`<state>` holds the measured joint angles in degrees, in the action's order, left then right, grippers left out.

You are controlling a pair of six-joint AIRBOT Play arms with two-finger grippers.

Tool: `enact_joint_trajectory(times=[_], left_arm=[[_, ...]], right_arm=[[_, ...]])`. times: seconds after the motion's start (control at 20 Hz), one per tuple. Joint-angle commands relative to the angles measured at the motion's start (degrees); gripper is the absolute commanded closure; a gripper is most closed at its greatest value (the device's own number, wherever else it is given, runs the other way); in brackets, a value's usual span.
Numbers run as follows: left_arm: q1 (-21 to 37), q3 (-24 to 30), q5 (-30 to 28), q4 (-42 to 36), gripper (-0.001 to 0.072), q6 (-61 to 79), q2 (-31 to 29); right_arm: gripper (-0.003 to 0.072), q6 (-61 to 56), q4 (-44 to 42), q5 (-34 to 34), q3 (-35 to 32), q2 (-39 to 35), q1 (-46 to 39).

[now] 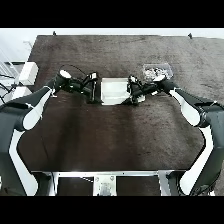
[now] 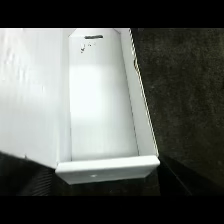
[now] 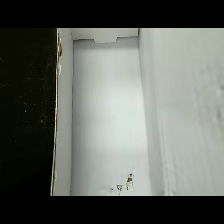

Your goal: Fold the box and place the chain.

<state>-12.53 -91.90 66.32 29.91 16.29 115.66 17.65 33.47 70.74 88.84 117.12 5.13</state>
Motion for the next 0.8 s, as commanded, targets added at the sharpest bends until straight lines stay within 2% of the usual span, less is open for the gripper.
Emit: enact_joint_trajectory(times=[0.0, 0.75], left_arm=[[-1.2, 0.0, -2.0, -0.4, -0.001, 2.2, 1.1], [-1.4, 0.0, -2.9, -2.1, -0.0009, 3.9, 2.7]], right_arm=[[0.0193, 0.0, 0.0, 0.0, 0.0, 0.0, 0.1], [0.0193, 0.0, 0.0, 0.0, 0.0, 0.0, 0.0]])
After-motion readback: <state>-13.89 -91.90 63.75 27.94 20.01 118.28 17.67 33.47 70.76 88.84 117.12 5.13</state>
